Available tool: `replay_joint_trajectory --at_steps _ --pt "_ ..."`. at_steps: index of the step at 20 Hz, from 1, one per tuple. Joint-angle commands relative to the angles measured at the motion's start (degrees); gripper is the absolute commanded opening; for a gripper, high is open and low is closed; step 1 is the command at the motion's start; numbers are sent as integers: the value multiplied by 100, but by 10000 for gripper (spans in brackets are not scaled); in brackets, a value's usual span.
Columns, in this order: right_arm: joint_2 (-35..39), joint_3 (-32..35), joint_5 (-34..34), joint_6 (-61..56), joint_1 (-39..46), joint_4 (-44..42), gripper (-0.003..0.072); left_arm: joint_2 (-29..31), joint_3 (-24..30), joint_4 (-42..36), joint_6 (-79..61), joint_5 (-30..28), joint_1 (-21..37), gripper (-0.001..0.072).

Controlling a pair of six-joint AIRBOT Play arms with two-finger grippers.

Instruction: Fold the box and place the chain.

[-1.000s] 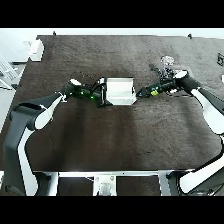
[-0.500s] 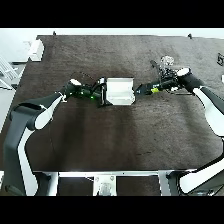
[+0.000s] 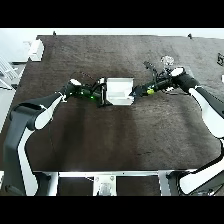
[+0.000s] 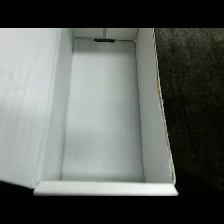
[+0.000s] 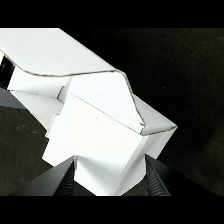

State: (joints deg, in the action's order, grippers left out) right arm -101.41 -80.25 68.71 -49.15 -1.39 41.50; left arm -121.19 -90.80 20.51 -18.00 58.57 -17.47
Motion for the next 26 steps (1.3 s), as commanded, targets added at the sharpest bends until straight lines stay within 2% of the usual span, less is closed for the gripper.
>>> replay_joint_trajectory --at_steps 1,4,9,14,19,26 --pt "7 -9 -11 -264 -48 74 512 2 -7 2 -2 0 4 473" --pt "4 -116 -11 -472 -151 140 511 2 -7 2 -2 0 4 473" --pt "4 -503 -103 -1648 -546 1499 511 2 -7 0 0 2 4 473" --pt "4 -636 -501 -2391 -957 2131 509 2 -7 0 0 9 4 473" --pt "4 -636 -789 -3460 -1292 3171 506 2 -7 0 0 61 4 473" --pt "4 -671 -785 -4651 -1576 4291 497 2 -7 0 0 63 4 473"
